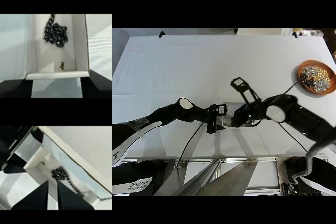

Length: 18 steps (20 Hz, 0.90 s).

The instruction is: Fold the box and place the chain.

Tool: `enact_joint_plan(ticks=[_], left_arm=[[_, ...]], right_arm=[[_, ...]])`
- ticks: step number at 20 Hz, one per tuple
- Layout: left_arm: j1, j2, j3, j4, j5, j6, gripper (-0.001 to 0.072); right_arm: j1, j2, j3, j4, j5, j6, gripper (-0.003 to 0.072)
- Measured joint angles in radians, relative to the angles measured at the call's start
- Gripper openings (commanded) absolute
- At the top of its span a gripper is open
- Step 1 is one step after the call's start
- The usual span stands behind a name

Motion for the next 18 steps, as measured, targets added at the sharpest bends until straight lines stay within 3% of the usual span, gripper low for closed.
enact_joint_plan(ticks=[4,6,8,12,18], left_arm=[[0.0,0.0,0.0,0.0,0.0,0.0,0.0273],[0.0,0.0,0.0,0.0,0.0,0.0,0.0273],[0.0,0.0,0.0,0.0,0.0,0.0,0.0273],[0.0,0.0,0.0,0.0,0.0,0.0,0.0273],[0.0,0.0,0.0,0.0,0.0,0.0,0.0273]], right_arm=[[-0.1,0.119,0.125,-0.09,0.203,0.001,0.0198],[-0.167,0.163,0.159,-0.149,0.257,0.019,0.0309],[-0.241,0.173,0.176,-0.198,0.296,0.036,0.0324],[-0.382,0.095,0.19,-0.257,0.323,0.06,0.0324],[-0.488,-0.145,0.194,-0.28,0.273,0.07,0.0309]])
